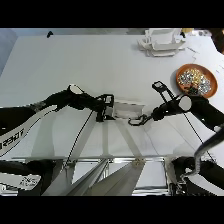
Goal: Fold the box and place the chain.
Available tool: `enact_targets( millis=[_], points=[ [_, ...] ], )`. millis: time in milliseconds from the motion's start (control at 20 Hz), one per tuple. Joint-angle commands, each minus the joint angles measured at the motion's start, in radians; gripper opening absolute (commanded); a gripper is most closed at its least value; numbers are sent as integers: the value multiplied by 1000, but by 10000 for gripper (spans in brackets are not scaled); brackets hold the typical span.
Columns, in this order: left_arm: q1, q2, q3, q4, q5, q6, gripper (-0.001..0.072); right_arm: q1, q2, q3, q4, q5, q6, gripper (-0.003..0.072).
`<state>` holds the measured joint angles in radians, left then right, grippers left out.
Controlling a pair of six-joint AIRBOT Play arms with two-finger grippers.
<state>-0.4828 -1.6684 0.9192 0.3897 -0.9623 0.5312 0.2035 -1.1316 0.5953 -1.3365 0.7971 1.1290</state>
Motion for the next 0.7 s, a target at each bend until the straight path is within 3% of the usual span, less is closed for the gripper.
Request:
enact_targets(
  millis=[0,300,400,650],
  points=[
    [1,0,0,0,0,0,81,1,-3,-3,3,-35,-1,170],
    [1,0,0,0,0,0,81,1,-64,-3,13,-27,0,151],
    [1,0,0,0,0,0,81,1,-64,-3,12,-29,-1,20],
    [1,0,0,0,0,0,81,1,-23,-2,11,-18,0,16]
  ],
)
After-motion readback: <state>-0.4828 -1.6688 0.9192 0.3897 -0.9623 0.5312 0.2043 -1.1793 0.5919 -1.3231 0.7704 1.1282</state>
